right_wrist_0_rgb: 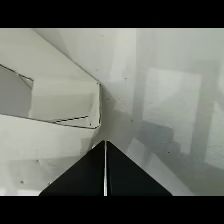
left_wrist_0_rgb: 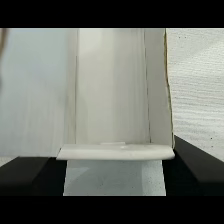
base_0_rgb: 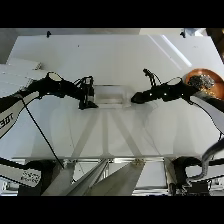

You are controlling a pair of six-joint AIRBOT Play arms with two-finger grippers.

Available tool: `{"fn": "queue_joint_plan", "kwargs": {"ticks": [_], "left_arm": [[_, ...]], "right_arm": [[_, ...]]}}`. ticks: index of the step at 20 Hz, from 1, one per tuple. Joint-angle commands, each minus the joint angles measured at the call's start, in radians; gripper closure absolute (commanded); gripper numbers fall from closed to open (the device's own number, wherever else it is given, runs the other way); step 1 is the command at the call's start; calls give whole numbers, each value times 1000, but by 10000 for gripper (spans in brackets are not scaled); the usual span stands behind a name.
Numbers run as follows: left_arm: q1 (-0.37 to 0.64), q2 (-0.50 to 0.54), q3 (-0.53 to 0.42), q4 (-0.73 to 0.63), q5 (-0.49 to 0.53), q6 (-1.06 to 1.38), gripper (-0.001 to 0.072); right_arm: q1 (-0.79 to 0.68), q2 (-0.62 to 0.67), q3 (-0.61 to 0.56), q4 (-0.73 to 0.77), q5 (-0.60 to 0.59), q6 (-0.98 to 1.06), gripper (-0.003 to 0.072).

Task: Fold the box and place the chain.

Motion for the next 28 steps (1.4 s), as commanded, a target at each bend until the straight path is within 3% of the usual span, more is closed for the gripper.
{"fn": "queue_joint_plan", "kwargs": {"ticks": [1, 2, 10, 12, 19, 22, 28], "left_arm": [[0, 0, 0, 0, 0, 0, 536], [0, 0, 0, 0, 0, 0, 536], [0, 0, 0, 0, 0, 0, 536], [0, 0, 0, 0, 0, 0, 536], [0, 0, 0, 0, 0, 0, 536], [0, 0, 0, 0, 0, 0, 536], [0, 0, 0, 0, 0, 0, 536]], "right_arm": [[1, 12, 1, 31, 42, -34, 582], [0, 18, 1, 43, 56, -47, 473], [1, 31, 1, 137, 85, -118, 470], [1, 31, 1, 135, 80, -148, 374], [16, 31, 1, 115, 29, -162, 365], [55, 32, 1, 85, -36, -161, 281], [101, 32, 1, 119, -63, -130, 279]]}}
